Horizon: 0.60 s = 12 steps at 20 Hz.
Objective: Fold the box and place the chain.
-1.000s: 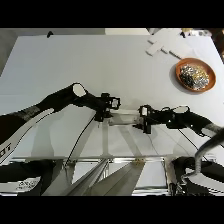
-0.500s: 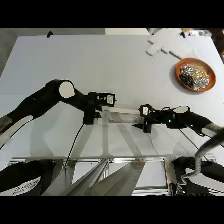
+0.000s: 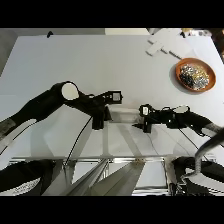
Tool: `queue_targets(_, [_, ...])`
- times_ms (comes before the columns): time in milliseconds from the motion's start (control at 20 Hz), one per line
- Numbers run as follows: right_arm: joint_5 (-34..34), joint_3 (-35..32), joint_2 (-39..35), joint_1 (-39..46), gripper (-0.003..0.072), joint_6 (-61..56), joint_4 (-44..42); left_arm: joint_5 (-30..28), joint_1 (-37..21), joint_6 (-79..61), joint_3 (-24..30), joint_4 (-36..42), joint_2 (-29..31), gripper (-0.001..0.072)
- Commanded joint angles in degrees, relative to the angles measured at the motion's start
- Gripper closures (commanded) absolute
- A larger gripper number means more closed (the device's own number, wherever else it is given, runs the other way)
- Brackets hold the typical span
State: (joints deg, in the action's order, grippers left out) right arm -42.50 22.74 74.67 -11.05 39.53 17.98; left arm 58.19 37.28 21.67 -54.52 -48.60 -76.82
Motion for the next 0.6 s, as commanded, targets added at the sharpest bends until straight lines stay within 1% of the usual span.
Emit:
queue_targets(0, [-0.1, 0.0, -0.1, 0.0, 0.0390, 0.0, 0.0, -15.6, 2.5, 0.4, 0.0, 8.9, -5.1, 0.0704])
queue_targets(100, [-0.1, 0.0, -0.1, 0.0, 0.0390, 0.0, 0.0, -25.6, 3.4, 0.9, 0.0, 13.5, -6.4, 0.0704])
queue_targets(150, [-0.1, 0.0, -0.1, 0.0, 0.0390, 0.0, 0.0, -29.4, 3.6, 0.9, 0.0, 16.8, -7.0, 0.0704])
queue_targets(200, [-0.1, 0.0, -0.1, 0.0, 0.0390, 0.0, 0.0, -31.7, 3.6, 0.9, 0.0, 20.1, -7.5, 0.0704])
queue_targets(250, [-0.1, 0.0, -0.1, 0.0, 0.0390, 0.0, 0.0, -32.9, 3.6, 0.9, 0.0, 22.4, -8.1, 0.0704])
queue_targets(350, [-0.1, 0.0, -0.1, 0.0, 0.0390, 0.0, 0.0, -33.4, 3.5, 0.9, 0.0, 24.8, -9.5, 0.0704])
queue_targets(550, [-0.1, 0.0, -0.1, 0.0, 0.0390, 0.0, 0.0, -31.5, 4.3, 0.9, 0.0, 25.0, -13.2, 0.0704])
